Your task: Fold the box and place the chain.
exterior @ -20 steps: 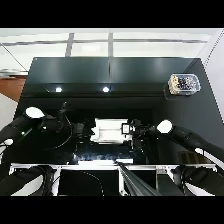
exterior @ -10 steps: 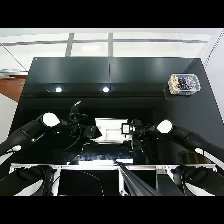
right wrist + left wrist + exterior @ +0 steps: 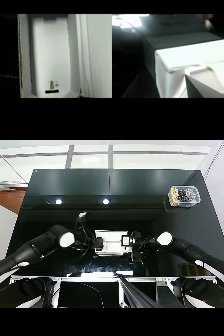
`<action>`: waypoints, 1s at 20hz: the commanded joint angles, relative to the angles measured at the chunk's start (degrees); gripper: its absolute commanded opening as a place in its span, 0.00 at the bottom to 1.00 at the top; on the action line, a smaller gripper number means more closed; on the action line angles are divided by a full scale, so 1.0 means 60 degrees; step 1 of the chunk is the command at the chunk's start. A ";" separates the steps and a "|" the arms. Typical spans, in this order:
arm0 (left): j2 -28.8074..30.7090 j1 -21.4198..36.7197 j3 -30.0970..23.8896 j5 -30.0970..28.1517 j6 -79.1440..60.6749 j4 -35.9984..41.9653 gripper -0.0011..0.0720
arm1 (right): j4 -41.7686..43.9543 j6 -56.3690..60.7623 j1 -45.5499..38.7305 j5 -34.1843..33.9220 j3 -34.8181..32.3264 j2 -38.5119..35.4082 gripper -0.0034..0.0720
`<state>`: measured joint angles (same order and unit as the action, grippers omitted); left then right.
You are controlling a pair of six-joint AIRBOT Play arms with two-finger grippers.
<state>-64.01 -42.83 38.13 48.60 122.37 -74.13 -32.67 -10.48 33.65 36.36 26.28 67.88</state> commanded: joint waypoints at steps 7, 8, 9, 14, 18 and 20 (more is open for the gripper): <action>-0.1490 -0.1661 0.1880 0.2029 0.3228 -0.2812 0.67 | -0.0004 0.0066 0.0007 -0.0073 0.0000 0.0004 0.67; -0.1530 -0.1661 0.1880 0.2047 0.3402 -0.2820 0.66 | 0.0000 0.0066 0.0007 -0.0073 0.0000 0.0004 0.67; -0.1566 -0.1647 0.1894 0.2036 0.3435 -0.2816 0.57 | -0.0004 0.0066 0.0007 -0.0073 0.0000 0.0004 0.67; -0.2000 -0.1643 0.2331 0.2018 0.3428 -0.2809 0.54 | -0.0004 0.0066 0.0007 -0.0073 0.0000 0.0004 0.67; -0.2087 -0.1596 0.2419 0.2018 0.3428 -0.2783 0.54 | -0.0004 0.0066 0.0007 -0.0073 0.0000 0.0004 0.67; -0.2167 -0.1596 0.2419 0.2142 0.3428 -0.2696 0.54 | -0.0007 0.0066 0.0007 -0.0073 0.0000 0.0004 0.67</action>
<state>-76.36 -52.49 52.31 60.66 142.91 -90.83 -32.67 -10.09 33.67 35.92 26.28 67.88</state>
